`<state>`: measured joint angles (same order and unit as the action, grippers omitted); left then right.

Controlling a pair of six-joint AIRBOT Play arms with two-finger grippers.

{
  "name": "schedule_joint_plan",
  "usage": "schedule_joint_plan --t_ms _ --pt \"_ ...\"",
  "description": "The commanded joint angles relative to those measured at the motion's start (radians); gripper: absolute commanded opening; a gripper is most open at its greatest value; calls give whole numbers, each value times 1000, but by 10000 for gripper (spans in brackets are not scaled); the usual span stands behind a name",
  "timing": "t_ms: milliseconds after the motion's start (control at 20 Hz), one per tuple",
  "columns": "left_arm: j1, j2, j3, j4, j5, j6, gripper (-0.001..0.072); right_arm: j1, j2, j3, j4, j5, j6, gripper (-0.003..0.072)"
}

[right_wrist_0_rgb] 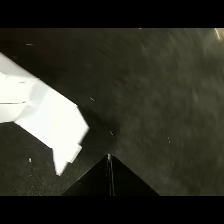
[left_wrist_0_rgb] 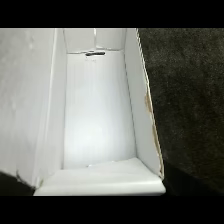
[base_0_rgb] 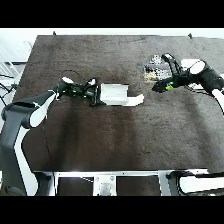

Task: Fold the box and place the chain.

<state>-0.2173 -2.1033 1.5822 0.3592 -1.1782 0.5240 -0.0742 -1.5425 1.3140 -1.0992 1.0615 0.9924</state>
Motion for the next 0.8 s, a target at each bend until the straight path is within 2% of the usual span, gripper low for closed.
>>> schedule_joint_plan --t_ms 0,100,350,700,750 --pt "0 0 0 0 0 0 462 -24 -55 -31 57 -2 130 10" --pt "0 0 0 0 0 0 461 -17 -111 -38 153 3 130 10" --pt "0 0 0 0 0 0 461 55 -214 -38 240 1 130 10" --pt "0 0 0 0 0 0 461 131 -209 -24 290 -3 122 14" --pt "0 0 0 0 1 0 461 131 -194 -23 292 -3 122 41"
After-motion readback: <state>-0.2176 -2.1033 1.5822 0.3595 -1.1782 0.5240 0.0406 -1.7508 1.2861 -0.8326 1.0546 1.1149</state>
